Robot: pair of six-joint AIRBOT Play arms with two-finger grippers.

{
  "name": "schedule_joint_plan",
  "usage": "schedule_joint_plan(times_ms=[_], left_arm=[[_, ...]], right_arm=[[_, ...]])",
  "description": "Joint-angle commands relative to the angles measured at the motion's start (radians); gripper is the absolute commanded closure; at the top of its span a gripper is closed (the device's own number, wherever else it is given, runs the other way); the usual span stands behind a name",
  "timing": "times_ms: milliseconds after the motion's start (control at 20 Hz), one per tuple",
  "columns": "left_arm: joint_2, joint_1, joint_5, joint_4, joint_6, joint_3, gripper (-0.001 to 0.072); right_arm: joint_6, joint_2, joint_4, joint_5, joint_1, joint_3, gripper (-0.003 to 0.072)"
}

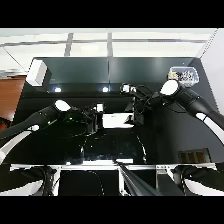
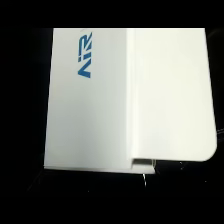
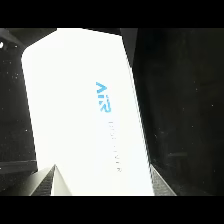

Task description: Fold the box and place the chain.

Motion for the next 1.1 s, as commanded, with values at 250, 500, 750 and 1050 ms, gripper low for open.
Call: schedule_joint_plan(times_ms=[250, 500, 750, 1050], left_arm=[[0.000, -0.001, 0.000, 0.000, 0.000, 0.000, 0.0312], [0.000, -0.001, 0.000, 0.000, 0.000, 0.000, 0.0312], [0.000, -0.001, 0.000, 0.000, 0.000, 0.000, 0.0312], [0.000, -0.001, 0.000, 0.000, 0.000, 0.000, 0.0312]], right_arm=[[-0.005, 0.000, -0.001, 0.001, 0.002, -0.002, -0.0017], [-0.005, 0.000, -0.001, -0.005, 0.002, -0.002, -0.0017], [-0.010, 0.000, -0.001, -0.016, 0.009, -0.002, -0.0017], [-0.012, 0.000, -0.002, -0.035, 0.014, -0.002, 0.0390]])
